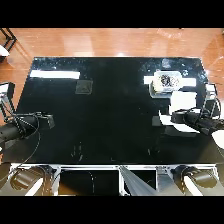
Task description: Fold the box and place the chain.
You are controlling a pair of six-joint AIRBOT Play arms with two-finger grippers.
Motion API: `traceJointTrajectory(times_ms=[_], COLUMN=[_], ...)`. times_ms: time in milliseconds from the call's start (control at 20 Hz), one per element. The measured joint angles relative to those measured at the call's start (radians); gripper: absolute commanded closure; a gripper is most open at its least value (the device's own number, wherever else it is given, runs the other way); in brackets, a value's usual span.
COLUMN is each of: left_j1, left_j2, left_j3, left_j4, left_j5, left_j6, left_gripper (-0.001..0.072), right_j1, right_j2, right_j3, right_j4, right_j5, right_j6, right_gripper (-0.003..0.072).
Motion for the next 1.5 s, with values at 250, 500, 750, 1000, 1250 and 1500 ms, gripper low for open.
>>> traceJointTrajectory(times_ms=[250,500,750,1000,1250,1500], left_j1=[0.000,0.000,0.000,0.000,0.000,0.000], left_j2=[0.000,0.000,-0.002,-0.002,-0.002,-0.002], left_j3=[0.000,0.000,0.000,0.000,0.000,0.000], left_j4=[0.010,0.011,0.015,0.016,0.034,0.041], left_j5=[0.040,0.060,0.075,0.090,0.097,0.104], left_j6=[0.003,0.007,0.007,0.007,0.007,0.008], left_gripper=[0.0072,0.0072,0.0073,0.0072,0.0073,0.0073], right_j1=[-0.002,-0.102,-0.463,-0.855,-1.116,-1.263], right_j2=[0.000,-0.002,-0.032,-0.169,-0.401,-0.688], right_j3=[0.000,0.044,0.117,0.149,0.248,0.460], right_j4=[0.018,-0.073,-0.182,-0.049,0.143,0.328], right_j5=[-0.008,0.110,0.211,0.172,0.206,0.383], right_j6=[0.042,0.057,-0.031,-0.114,-0.242,-0.460], right_gripper=[-0.0024,-0.0018,-0.0017,-0.0018,-0.0018,-0.0018])
